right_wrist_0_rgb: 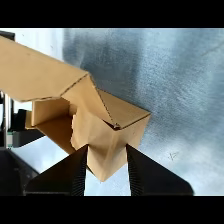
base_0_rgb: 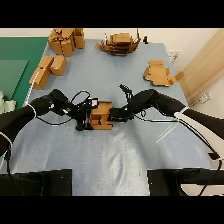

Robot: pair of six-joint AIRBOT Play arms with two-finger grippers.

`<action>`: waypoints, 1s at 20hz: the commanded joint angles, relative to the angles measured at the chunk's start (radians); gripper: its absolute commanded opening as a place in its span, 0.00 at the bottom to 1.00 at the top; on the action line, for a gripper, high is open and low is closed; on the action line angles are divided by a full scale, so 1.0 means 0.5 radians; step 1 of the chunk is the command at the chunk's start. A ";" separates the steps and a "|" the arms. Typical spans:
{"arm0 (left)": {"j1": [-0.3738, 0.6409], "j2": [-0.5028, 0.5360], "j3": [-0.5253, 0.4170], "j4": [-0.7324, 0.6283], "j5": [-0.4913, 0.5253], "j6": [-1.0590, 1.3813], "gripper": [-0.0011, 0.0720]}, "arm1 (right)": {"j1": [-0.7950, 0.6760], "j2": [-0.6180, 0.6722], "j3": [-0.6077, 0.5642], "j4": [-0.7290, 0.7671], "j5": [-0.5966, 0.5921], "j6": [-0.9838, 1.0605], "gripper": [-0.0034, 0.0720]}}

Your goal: Fold the box.

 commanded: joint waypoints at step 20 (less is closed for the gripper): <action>-0.002 0.000 0.000 -0.021 -0.004 0.005 0.49 | 0.519 -0.416 0.737 -1.315 -0.740 1.517 0.55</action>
